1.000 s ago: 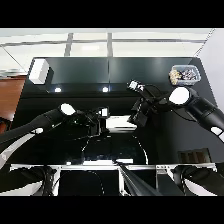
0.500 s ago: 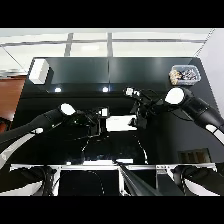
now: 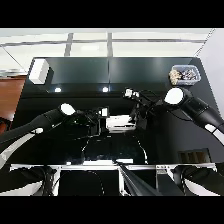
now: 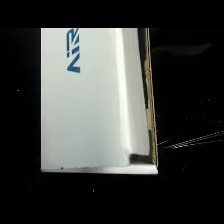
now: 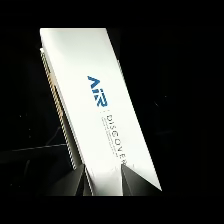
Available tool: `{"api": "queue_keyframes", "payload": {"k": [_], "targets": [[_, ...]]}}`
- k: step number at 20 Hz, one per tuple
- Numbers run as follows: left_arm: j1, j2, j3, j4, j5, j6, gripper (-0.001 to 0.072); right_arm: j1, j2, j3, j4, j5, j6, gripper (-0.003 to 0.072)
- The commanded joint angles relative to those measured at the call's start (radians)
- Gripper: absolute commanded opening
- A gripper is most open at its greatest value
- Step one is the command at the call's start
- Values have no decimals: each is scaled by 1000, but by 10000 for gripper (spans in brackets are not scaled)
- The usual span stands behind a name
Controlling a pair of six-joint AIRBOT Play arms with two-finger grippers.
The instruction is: Fold the box and place the chain.
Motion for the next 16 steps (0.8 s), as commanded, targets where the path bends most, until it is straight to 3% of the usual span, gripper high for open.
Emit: {"api": "queue_keyframes", "payload": {"k": [1, 16], "targets": [[0, 0, -1, 0, -1, 1, 465, 0, -1, 0, 0, -11, 2, 248], [0, 0, -1, 0, -1, 1, 465, 0, -7, -29, 56, -10, 2, 247]]}}
